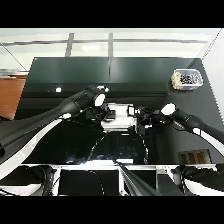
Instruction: Fold the box and place the chain.
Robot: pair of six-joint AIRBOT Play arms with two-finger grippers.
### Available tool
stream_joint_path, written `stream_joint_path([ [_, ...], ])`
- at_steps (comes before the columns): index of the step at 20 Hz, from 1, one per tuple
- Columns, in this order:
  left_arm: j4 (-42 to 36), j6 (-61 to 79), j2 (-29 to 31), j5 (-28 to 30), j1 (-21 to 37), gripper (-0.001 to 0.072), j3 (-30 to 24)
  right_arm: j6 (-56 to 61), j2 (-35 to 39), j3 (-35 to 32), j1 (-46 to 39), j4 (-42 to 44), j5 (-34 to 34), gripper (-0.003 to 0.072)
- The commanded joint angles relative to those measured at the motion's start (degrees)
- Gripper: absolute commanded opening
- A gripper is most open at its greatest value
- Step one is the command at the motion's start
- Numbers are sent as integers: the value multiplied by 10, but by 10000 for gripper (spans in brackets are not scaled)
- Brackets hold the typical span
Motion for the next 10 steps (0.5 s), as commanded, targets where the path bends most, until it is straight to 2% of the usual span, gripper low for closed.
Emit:
stream_joint_path([
  [1,13,-34,-6,-2,-7,395,3,0,0,0,0,0,0,477],
  [7,18,-38,-18,-1,-9,387,17,0,0,0,0,0,0,477],
  [10,17,-37,-33,-21,-13,387,26,0,0,0,0,0,0,477],
])
